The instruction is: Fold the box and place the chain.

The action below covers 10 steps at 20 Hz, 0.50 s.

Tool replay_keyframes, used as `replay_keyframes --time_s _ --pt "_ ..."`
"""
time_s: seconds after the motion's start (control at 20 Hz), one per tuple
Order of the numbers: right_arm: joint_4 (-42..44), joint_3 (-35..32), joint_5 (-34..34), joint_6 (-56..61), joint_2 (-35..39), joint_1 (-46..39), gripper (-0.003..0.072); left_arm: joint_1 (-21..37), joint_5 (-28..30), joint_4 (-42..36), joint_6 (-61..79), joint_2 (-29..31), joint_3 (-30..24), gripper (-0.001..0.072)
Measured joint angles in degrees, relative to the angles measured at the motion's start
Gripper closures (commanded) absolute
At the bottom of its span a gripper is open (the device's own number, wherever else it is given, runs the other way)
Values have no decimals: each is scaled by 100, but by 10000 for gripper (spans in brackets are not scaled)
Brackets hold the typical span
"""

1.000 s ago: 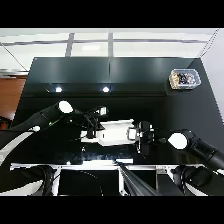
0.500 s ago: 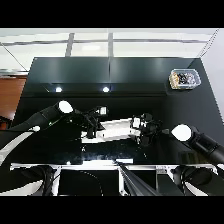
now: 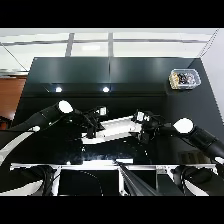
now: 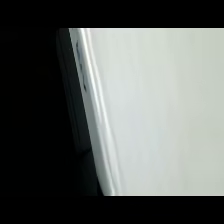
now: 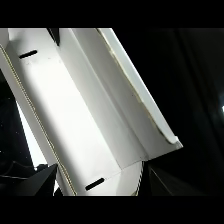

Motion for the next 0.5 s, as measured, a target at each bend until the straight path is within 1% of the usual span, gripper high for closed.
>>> replay_keyframes --time_s 0.25,0.5 --pt "214 24 273 -57 -4 -35 38 -20 0 42 177 118 -2 684" --pt "192 24 352 -74 -4 -39 38 -114 9 267 264 240 -2 684"
